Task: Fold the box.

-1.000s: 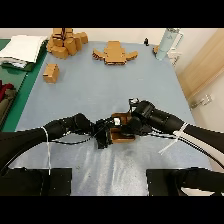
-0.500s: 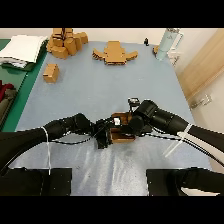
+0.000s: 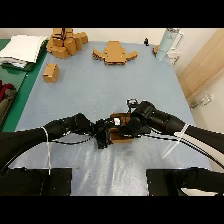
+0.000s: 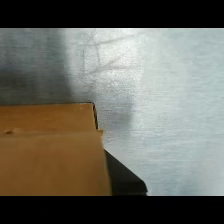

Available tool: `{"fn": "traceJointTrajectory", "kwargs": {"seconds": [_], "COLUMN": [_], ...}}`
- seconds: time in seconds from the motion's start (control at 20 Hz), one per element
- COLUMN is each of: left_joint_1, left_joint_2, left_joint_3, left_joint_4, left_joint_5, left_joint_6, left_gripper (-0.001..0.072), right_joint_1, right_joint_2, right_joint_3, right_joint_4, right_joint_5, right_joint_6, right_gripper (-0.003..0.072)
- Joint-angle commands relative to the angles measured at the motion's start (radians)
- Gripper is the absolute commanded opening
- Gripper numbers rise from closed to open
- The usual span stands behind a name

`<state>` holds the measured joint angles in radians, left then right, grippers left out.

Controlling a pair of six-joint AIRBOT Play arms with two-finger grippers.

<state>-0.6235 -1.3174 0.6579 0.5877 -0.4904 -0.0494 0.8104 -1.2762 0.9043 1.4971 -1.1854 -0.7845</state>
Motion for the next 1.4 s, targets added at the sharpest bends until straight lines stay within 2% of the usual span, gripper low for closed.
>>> {"fn": "traceJointTrajectory", "kwargs": {"seconds": [0.0,1.0,1.05,1.1,1.15,1.35], "left_joint_1": [0.001,0.001,0.001,0.001,0.000,0.001], "left_joint_2": [0.000,0.000,0.000,0.000,0.000,0.000], "left_joint_3": [0.000,0.000,0.000,0.000,0.000,0.000], "left_joint_4": [0.000,0.000,0.000,0.000,0.000,0.000], "left_joint_5": [0.000,0.000,-0.005,-0.022,-0.025,-0.015], "left_joint_6": [0.000,0.000,0.000,0.000,0.001,0.000], "left_gripper": [0.0592,0.0588,0.0493,0.0315,0.0295,0.0296], "right_joint_1": [0.014,0.014,0.014,0.014,0.014,0.014], "right_joint_2": [-0.002,-0.002,-0.002,-0.002,-0.002,-0.002], "right_joint_3": [0.000,0.000,0.000,0.000,0.000,0.000], "right_joint_4": [0.011,0.024,0.028,0.031,0.033,0.033], "right_joint_5": [0.009,-0.009,-0.009,-0.009,-0.009,-0.009], "right_joint_6": [0.028,0.044,0.044,0.044,0.044,0.044], "right_gripper": [0.0056,0.0051,0.0052,0.0052,0.0051,0.0052]}}
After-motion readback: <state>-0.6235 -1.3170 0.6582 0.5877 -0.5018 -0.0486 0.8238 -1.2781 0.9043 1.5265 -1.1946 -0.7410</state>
